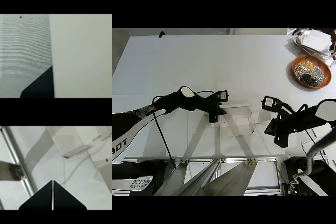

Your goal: Fold the box and place the chain.

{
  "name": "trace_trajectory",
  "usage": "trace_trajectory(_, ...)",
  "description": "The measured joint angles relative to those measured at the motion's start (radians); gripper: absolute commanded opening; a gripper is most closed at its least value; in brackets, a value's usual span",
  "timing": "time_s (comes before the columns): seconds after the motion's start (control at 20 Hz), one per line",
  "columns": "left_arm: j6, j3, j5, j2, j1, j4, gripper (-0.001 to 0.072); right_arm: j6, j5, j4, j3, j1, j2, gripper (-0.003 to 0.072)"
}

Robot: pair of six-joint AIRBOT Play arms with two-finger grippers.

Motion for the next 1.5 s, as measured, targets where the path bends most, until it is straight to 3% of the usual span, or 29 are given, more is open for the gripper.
trace_trajectory(0.2,0.000,0.000,0.000,0.000,0.000,0.000,0.0029,-0.093,-0.026,-0.023,-0.044,0.136,0.000,0.0026)
trace_trajectory(0.25,0.000,0.000,0.000,0.000,0.000,0.000,0.0029,-0.101,-0.066,-0.043,-0.063,0.181,0.000,0.0171)
trace_trajectory(0.3,0.000,0.000,0.000,0.000,0.000,0.000,0.0029,-0.110,-0.120,-0.068,-0.085,0.220,0.000,0.0500)
trace_trajectory(0.35,0.000,0.000,0.000,0.000,0.000,0.000,0.0029,-0.117,-0.191,-0.091,-0.112,0.252,0.000,0.0693)
trace_trajectory(0.55,0.000,0.000,0.000,0.000,0.000,-0.001,0.0029,-0.126,-0.451,-0.177,-0.205,0.311,0.000,0.0697)
trace_trajectory(0.95,0.000,0.000,0.000,0.000,0.000,0.000,0.0029,-0.108,-0.708,-0.212,-0.330,0.409,0.000,0.0688)
trace_trajectory(1.5,0.000,0.000,0.000,0.000,0.000,-0.001,0.0029,-0.044,-0.868,-0.210,-0.350,0.413,-0.066,0.0678)
